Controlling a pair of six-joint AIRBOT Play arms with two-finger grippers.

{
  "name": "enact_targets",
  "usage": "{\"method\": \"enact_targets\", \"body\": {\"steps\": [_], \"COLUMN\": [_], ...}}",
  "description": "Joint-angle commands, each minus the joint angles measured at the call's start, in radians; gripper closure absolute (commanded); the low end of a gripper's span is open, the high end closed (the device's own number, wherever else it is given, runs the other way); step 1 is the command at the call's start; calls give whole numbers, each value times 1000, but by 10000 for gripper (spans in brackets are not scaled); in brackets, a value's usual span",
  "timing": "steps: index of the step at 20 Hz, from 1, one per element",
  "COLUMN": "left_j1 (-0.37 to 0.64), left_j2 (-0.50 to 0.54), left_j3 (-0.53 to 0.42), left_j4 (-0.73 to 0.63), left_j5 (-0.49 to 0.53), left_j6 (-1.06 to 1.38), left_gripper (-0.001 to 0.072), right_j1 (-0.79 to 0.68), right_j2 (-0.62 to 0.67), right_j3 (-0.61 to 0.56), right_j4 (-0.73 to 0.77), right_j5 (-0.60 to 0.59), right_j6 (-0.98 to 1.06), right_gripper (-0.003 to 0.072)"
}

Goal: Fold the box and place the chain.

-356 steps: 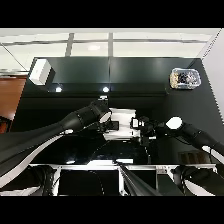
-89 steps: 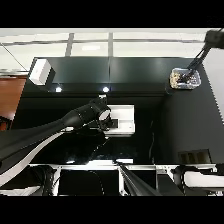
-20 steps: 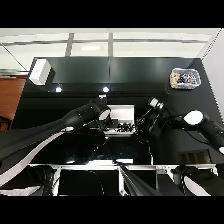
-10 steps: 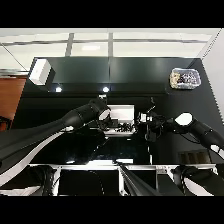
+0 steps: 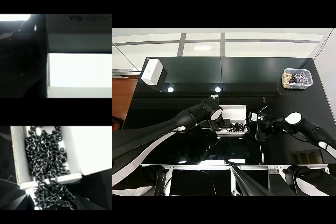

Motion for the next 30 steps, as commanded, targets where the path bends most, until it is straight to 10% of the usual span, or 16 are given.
{"method": "enact_targets", "body": {"steps": [1,7,11,14,22,30], "left_j1": [0,0,0,0,0,0], "left_j2": [0,0,0,0,0,0], "left_j3": [0,0,0,0,0,0], "left_j4": [0,0,0,0,0,0], "left_j5": [0,0,0,0,0,0], "left_j6": [0,0,0,0,0,0], "left_gripper": [680,680,680,680,680,680], "right_j1": [0,0,0,0,-5,-97], "right_j2": [-4,-4,-4,-3,67,402], "right_j3": [0,0,0,0,22,180], "right_j4": [-10,-69,-69,-69,-113,-207], "right_j5": [-15,-26,-26,-26,-23,122], "right_j6": [35,71,71,71,327,796], "right_gripper": [-26,-8,173,672,671,670]}}
